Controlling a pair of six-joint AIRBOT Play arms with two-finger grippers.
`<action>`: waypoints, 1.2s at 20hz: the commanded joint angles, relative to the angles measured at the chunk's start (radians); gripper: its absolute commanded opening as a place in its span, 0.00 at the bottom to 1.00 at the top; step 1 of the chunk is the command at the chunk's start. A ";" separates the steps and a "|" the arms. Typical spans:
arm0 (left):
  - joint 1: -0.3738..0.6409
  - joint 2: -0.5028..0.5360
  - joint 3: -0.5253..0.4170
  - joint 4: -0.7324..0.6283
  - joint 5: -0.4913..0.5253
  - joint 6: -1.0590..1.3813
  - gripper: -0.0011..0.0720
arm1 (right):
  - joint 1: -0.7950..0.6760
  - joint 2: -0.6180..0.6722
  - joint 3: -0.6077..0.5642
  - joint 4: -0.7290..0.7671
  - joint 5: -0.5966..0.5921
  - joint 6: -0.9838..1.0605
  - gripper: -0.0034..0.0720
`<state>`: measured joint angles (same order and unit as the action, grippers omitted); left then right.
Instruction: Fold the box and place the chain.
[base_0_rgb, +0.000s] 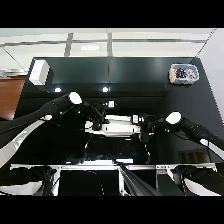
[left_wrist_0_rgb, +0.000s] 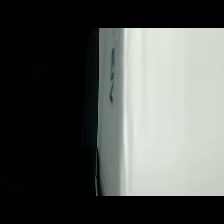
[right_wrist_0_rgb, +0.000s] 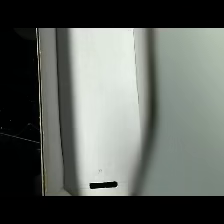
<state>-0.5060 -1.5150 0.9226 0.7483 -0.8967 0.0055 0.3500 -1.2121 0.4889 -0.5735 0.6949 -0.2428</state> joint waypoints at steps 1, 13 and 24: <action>0.002 0.035 0.002 0.013 -0.003 -0.052 0.48 | 0.001 0.000 -0.001 -0.001 0.000 -0.003 0.66; 0.132 0.294 -0.002 0.355 -0.365 -0.657 0.50 | 0.001 0.000 -0.001 0.000 0.001 -0.003 0.29; 0.119 0.287 -0.174 -0.267 -0.164 -0.606 0.05 | 0.001 0.000 -0.001 0.000 0.001 -0.003 0.29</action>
<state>-0.3508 -1.2247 0.7784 0.6159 -1.1957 -0.6289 0.3500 -1.2125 0.4889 -0.5739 0.6952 -0.2466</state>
